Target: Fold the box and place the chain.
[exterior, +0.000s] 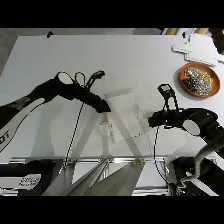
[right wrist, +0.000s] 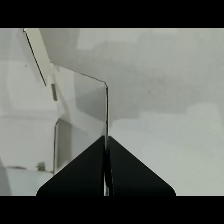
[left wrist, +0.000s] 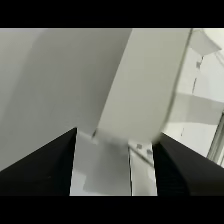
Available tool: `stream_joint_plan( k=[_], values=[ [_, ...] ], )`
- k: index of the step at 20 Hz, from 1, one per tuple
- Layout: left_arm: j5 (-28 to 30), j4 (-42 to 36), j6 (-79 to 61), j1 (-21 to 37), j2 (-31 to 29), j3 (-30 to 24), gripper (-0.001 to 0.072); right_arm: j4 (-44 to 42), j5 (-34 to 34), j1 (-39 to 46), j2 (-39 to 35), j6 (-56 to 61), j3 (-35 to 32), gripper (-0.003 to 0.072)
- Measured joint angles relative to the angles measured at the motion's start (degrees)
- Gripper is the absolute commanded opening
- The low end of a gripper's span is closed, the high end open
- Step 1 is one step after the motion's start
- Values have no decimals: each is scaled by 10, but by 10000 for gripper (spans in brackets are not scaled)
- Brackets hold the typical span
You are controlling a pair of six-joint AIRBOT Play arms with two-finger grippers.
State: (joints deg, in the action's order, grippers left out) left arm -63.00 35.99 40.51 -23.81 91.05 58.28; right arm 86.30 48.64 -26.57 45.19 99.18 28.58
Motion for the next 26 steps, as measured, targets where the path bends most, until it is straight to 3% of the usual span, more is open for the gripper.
stream_joint_plan(
  k=[3,5,7,8,9,13,14,16,17,21,26],
  values=[
    [27,-30,-35,-25,26,0,509,0,1,0,0,0,0,20],
    [40,-60,-61,-33,35,0,465,0,2,0,0,0,0,20],
    [48,-80,-79,-37,40,0,291,-2,2,0,0,0,0,20],
    [49,-87,-87,-38,42,0,124,-1,4,0,0,0,0,20],
    [49,-90,-91,-38,43,0,9,-1,5,0,0,0,0,20],
    [46,-94,-113,-40,42,0,2,-2,5,0,-1,0,0,35],
    [47,-93,-125,-40,38,0,2,-2,7,0,-1,0,1,129],
    [59,-91,-167,-41,23,0,1,-2,16,0,-4,-11,10,408],
    [54,-90,-199,-44,12,0,1,-1,19,0,-6,-18,19,486],
    [81,-62,-314,-76,-33,0,-1,7,52,0,-21,-55,67,485],
    [91,-23,-344,-131,-59,-4,-2,26,87,0,-67,-73,96,483]
  ],
)
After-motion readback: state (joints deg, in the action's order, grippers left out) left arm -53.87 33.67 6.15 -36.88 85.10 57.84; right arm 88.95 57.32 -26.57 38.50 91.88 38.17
